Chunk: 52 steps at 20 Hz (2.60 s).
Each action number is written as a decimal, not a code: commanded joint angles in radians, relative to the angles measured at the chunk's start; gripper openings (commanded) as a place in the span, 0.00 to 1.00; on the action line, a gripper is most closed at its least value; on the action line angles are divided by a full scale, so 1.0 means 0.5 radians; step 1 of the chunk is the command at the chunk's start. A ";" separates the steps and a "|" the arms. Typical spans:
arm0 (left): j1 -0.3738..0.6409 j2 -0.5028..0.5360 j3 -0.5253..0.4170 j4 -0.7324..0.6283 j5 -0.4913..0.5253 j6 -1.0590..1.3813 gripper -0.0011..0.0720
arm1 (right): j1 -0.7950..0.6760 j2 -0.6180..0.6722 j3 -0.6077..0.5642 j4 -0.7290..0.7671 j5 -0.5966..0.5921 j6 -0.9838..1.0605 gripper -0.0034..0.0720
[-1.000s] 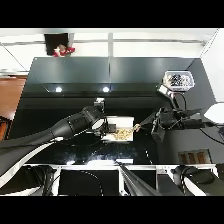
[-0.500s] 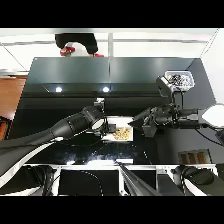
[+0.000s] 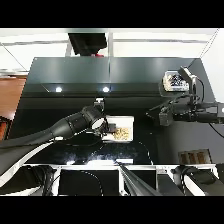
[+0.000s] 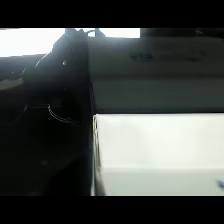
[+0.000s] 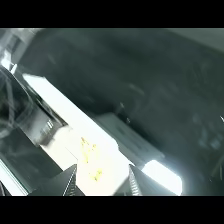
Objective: Fold the box and place the chain.
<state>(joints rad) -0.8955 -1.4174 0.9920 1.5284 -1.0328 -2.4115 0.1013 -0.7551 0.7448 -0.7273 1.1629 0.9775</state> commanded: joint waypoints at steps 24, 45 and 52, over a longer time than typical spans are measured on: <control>1.321 0.991 -0.929 -2.077 0.010 3.523 0.80 | -0.082 0.008 0.003 -0.194 0.083 0.060 0.56; 0.993 0.370 -0.967 -2.050 0.337 5.493 0.98 | -0.082 0.008 0.003 -0.193 0.091 0.079 0.56; 0.938 0.362 -0.958 -2.130 0.391 5.488 0.98 | -0.082 0.008 0.003 -0.194 0.089 0.078 0.55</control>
<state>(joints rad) -0.4122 -1.2331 0.5114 0.4717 -0.8505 0.3336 0.0608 -0.7509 0.7456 -0.8242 1.2076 1.0157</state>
